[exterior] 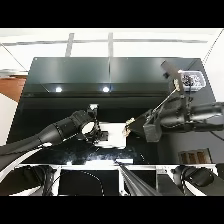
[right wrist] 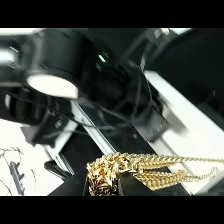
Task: Fold the box and place the chain.
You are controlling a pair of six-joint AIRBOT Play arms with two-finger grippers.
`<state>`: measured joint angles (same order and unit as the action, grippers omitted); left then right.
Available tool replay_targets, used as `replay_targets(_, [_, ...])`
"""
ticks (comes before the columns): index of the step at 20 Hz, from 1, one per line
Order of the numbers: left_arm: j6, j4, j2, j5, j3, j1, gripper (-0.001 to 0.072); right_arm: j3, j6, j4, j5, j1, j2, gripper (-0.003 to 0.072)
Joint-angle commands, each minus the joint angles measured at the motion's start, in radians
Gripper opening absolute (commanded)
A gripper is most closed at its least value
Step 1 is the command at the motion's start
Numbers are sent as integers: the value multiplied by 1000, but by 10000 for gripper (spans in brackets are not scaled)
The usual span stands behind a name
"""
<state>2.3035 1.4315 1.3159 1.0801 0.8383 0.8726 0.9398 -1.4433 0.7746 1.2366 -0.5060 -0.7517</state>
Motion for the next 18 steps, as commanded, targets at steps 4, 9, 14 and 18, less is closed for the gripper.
replay_targets(4, [0,0,0,-1,1,-1,33,-64,-5,8,-100,-74,-72,40])
replay_targets(9, [0,0,0,-2,1,-1,33,-64,-20,43,-120,-132,-205,40])
replay_targets(14, [0,0,0,-2,1,-1,33,-65,-50,89,-117,-132,-261,300])
replay_targets(18, [0,0,0,0,1,-1,33,-53,-25,151,6,-39,-241,525])
